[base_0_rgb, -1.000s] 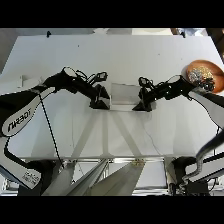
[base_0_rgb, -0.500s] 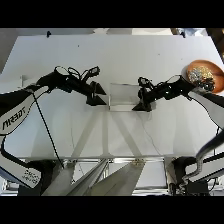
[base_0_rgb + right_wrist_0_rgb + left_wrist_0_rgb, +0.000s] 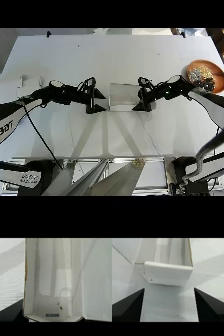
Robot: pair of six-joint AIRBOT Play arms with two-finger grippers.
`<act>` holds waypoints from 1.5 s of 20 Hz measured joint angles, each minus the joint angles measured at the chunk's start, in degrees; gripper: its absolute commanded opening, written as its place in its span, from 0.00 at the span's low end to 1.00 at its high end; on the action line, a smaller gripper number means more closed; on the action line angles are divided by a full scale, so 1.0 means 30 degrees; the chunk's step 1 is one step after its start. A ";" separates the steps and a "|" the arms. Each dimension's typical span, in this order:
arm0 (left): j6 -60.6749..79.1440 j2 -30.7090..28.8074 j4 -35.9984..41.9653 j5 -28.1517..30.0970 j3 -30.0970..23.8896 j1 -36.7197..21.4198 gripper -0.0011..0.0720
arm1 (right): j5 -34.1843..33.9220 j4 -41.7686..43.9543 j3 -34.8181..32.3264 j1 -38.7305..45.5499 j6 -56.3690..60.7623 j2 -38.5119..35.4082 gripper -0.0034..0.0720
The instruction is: Fold the box and place the chain.
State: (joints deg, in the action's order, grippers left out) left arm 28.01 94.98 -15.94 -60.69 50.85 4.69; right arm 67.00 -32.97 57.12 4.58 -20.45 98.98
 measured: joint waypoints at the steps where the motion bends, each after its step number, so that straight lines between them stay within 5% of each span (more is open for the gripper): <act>1: 0.0699 -0.0044 0.0452 -0.0051 -0.0109 0.0000 0.98 | 0.0000 0.0000 0.0000 0.0000 0.0007 0.0000 0.49; 11: 0.2135 0.0066 0.1902 -0.1217 -0.0379 0.0197 0.98 | -0.0015 -0.0036 0.0000 0.0007 0.0000 0.0000 0.49; 30: 0.1319 0.0182 0.2674 -0.0102 -0.0342 -0.0015 0.97 | -0.0015 0.0015 0.0000 0.0000 0.0007 0.0000 0.49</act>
